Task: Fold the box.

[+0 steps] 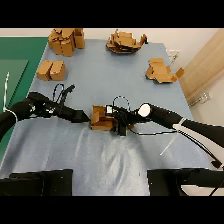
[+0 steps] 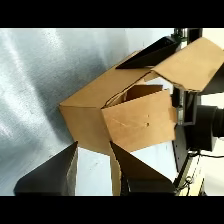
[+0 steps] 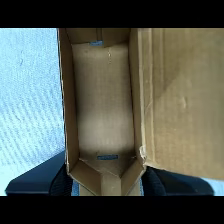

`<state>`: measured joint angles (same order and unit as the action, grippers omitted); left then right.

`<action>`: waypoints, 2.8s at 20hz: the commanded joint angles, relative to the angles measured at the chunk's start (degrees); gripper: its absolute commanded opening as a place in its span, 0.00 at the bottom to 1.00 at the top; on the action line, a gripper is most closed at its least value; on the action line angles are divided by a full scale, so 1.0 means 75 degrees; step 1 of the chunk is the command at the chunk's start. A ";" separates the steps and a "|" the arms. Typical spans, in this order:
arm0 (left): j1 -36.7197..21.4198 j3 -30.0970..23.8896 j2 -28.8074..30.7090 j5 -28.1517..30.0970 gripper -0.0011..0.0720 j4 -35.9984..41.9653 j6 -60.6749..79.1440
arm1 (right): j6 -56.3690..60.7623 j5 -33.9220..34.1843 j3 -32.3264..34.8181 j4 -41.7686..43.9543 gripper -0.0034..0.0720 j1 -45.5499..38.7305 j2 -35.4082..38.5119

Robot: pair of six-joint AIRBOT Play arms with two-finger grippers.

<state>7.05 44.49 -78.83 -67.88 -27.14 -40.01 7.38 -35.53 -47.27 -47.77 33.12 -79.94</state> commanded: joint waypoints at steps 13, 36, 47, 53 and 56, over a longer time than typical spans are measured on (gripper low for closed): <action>0.0697 0.0099 -0.0152 0.0484 0.77 0.0495 -0.0650 | -0.0079 0.0003 0.0003 0.0000 0.56 -0.0003 0.0003; 0.3302 0.1821 -0.0149 0.1492 0.82 -0.4663 -0.7219 | -0.0134 0.0012 0.0003 0.0003 0.56 -0.0003 0.0000; 0.3381 0.2034 -0.0137 0.1454 0.81 -0.4459 -0.7169 | -0.0134 0.0006 0.0003 0.0003 0.56 -0.0003 0.0000; 0.3381 0.2157 -0.0140 0.1559 0.81 -0.2836 -0.5782 | -0.0134 0.0006 0.0003 0.0000 0.56 -0.0003 0.0000; 0.3381 0.2151 -0.0146 0.1565 0.81 -0.2503 -0.5485 | -0.0134 0.0009 0.0003 0.0000 0.56 -0.0003 0.0000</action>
<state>32.36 60.47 -79.92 -56.75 -54.13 -84.93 6.59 -34.89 -47.24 -47.99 33.04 -79.90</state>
